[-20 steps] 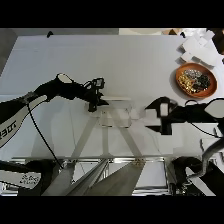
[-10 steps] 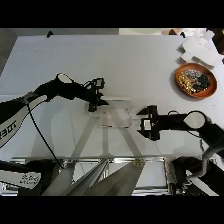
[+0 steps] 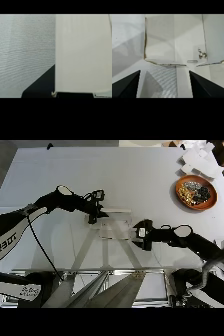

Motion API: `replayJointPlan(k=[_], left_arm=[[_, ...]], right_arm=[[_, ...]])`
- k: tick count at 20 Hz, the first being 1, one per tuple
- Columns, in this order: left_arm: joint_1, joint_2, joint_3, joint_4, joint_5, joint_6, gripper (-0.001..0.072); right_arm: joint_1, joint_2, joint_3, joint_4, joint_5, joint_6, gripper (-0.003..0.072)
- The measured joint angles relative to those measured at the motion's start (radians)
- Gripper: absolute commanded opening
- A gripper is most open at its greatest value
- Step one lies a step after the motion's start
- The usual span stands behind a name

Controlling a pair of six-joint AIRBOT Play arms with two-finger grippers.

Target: Fold the box and place the chain.

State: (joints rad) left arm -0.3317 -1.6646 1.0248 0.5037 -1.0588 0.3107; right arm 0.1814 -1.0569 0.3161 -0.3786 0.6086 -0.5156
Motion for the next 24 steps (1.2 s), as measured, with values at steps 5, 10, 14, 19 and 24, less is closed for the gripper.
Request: replayJointPlan(k=[5,10,14,19,24], left_arm=[[0.0,0.0,0.0,0.0,0.0,0.0,0.0013],[0.0,0.0,0.0,0.0,0.0,0.0,0.0013],[0.0,0.0,0.0,0.0,0.0,0.0,0.0013],[0.0,0.0,0.0,0.0,0.0,0.0,0.0013],[0.0,0.0,0.0,0.0,0.0,0.0,0.0013]], right_arm=[[0.0,-0.034,-0.002,0.177,-0.036,-0.032,0.0699],[0.0,-0.041,-0.002,0.331,-0.048,-0.04,0.0698],[0.0,-0.042,-0.002,0.368,-0.062,-0.042,0.0695],[0.0,-0.042,-0.002,0.377,-0.066,-0.042,0.0696],[0.0,-0.042,0.0,0.373,-0.085,0.025,0.0696]])
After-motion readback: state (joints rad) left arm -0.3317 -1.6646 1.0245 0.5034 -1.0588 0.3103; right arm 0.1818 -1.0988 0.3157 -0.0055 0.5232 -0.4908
